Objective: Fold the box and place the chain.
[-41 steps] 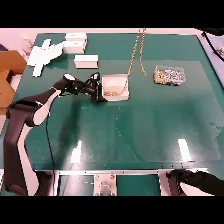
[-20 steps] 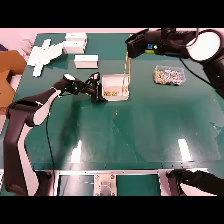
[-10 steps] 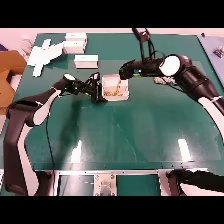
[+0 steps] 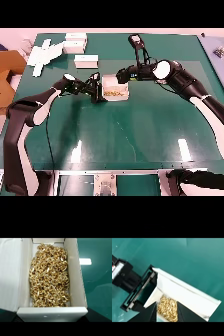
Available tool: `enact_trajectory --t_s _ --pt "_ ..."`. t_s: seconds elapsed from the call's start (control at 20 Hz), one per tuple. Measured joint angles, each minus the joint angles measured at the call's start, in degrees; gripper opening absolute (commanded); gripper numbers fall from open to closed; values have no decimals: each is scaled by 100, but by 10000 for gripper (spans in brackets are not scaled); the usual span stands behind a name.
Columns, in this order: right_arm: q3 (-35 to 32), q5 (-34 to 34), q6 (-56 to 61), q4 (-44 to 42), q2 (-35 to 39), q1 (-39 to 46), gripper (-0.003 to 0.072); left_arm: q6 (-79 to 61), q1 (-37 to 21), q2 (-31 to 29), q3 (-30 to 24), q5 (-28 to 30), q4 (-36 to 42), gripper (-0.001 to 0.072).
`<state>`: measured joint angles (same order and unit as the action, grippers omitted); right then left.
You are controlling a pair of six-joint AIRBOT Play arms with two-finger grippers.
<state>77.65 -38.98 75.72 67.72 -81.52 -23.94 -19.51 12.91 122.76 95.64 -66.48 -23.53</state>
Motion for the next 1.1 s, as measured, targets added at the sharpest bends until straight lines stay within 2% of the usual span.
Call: enact_trajectory --t_s 0.15,0.25,0.35,0.5,0.65,0.8,1.1 --pt "254 168 -275 -4 24 118 119 0 0 0 0 -7 2 529" --pt "380 326 -518 -13 31 286 115 0 0 0 0 -7 0 529" --pt "450 393 -903 -166 -15 520 67 0 0 0 0 -9 0 529" --pt "494 315 -1967 -909 -247 881 67 -2 0 0 0 -9 0 529" --pt "509 79 -3298 -2009 -603 1185 64 -2 0 0 0 -11 2 529" --pt "535 -98 -4236 -2861 -944 1405 18 -2 0 0 0 -13 2 529" --pt "1008 -623 -5016 -3556 -1641 1547 19 0 0 0 0 -15 2 529"
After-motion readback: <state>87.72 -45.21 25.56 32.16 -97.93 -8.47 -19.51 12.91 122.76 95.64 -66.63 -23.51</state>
